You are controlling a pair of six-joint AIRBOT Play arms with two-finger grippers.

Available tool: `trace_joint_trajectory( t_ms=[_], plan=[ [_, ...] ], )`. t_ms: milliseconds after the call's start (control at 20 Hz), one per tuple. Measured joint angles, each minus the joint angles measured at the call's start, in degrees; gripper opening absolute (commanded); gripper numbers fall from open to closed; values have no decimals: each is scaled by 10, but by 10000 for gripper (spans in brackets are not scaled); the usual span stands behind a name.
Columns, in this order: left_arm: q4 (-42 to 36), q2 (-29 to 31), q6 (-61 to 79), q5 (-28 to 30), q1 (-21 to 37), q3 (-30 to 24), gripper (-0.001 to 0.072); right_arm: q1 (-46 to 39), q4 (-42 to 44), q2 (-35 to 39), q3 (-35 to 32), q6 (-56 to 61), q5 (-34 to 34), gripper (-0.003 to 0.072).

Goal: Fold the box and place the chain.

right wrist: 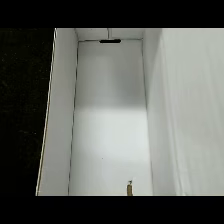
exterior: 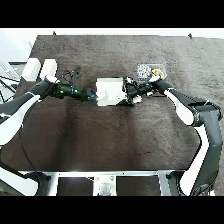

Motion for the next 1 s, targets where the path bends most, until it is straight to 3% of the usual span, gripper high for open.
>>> trace_joint_trajectory(
  t_ms=[1000],
  plan=[
    [211,0,-257,28,-83,99,336,0,0,0,0,1,0,571]
  ],
)
